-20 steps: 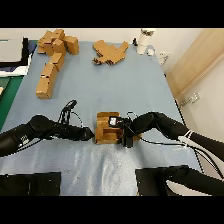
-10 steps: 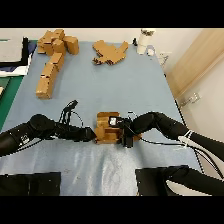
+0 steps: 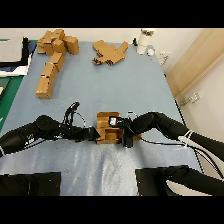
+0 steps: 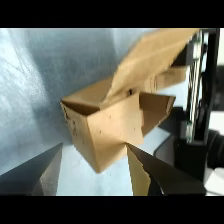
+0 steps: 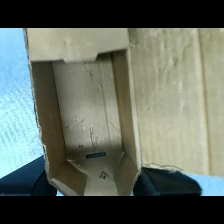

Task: Fold the box.

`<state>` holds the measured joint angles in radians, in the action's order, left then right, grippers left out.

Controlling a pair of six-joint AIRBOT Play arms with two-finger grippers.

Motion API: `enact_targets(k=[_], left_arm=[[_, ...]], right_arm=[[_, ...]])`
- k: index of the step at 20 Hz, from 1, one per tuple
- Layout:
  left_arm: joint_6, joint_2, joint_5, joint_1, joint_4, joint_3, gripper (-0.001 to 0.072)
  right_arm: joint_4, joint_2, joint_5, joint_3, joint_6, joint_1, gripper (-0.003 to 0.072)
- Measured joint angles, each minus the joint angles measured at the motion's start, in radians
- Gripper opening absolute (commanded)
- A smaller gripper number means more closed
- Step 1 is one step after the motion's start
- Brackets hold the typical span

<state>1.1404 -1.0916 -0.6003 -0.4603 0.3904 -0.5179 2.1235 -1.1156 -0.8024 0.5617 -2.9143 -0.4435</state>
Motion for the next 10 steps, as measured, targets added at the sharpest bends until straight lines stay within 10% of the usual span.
enact_targets(k=[6, 10], left_arm=[[0.049, -0.005, 0.04, -0.034, 0.019, -0.032, 0.0583], [0.365, -0.005, 0.06, -0.093, 0.306, -0.092, 0.0582]], right_arm=[[0.0, 0.0, 0.0, 0.0, 0.0, 0.0, 0.0595], [0.0, 0.0, 0.0, 0.0, 0.0, 0.0, 0.0595]])
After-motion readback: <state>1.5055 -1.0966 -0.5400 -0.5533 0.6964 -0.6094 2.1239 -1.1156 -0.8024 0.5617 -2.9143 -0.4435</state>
